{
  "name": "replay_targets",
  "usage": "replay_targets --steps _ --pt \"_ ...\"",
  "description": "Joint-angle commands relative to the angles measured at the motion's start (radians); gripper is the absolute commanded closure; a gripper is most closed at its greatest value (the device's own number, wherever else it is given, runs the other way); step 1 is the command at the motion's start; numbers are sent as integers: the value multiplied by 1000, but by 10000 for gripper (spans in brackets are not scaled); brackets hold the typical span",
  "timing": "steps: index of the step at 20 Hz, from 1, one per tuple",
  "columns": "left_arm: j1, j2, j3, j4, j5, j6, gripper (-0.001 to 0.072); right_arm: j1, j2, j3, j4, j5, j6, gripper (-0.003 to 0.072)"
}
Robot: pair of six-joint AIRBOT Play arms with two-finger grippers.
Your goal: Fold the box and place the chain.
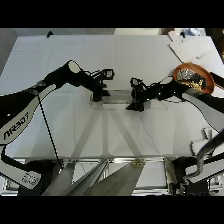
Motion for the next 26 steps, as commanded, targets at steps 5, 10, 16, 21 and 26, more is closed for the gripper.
replay_targets --steps 5,10,16,21,26 --pt "0 -1 0 0 1 0 695 1 1 0 0 0 0 168" --pt "0 -1 0 0 1 0 695 1 1 0 0 0 0 168" --pt "2 8 0 -2 -3 -21 613 1 1 0 0 0 0 168" --pt "3 21 0 -2 2 -26 612 1 1 0 0 0 0 168" --pt "3 22 0 4 1 -32 198 1 1 0 0 0 0 168"
